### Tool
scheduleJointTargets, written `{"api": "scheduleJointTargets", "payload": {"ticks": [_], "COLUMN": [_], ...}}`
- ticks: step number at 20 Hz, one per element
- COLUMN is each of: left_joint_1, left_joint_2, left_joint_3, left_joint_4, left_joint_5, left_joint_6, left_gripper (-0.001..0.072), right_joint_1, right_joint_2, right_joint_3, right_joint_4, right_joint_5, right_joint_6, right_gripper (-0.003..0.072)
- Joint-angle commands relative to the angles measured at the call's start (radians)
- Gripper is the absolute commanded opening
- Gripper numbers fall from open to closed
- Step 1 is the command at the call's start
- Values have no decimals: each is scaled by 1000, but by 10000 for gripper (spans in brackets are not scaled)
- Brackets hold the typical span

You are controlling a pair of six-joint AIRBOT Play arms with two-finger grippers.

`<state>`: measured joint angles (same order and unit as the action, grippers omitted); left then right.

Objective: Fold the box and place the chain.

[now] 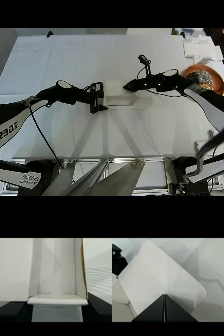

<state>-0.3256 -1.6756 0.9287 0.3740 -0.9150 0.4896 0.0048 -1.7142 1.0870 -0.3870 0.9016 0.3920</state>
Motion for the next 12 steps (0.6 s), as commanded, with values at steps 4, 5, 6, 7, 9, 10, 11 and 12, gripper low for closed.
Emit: {"api": "scheduleJointTargets", "payload": {"ticks": [4,5,6,7,9,10,11,12], "left_joint_1": [0,0,0,0,0,0,0,0], "left_joint_2": [0,0,0,0,0,0,0,0], "left_joint_3": [0,0,0,0,0,0,0,0], "left_joint_4": [0,0,0,0,0,0,0,0], "left_joint_5": [2,2,2,2,2,2,2,2], "left_joint_6": [0,0,0,0,0,0,0,0], "left_gripper": [215,215,215,215,215,215,215,215], "right_joint_1": [-1,-1,-1,-1,-1,-1,-1,-1], "right_joint_2": [-1,6,18,34,83,112,144,180], "right_joint_3": [1,2,4,10,15,15,15,15], "right_joint_4": [-48,-27,-4,18,36,35,27,13], "right_joint_5": [51,61,69,82,80,80,82,85], "right_joint_6": [7,-11,-24,-40,-66,-85,-89,-89], "right_gripper": [7,8,8,8,8,9,9,10]}}
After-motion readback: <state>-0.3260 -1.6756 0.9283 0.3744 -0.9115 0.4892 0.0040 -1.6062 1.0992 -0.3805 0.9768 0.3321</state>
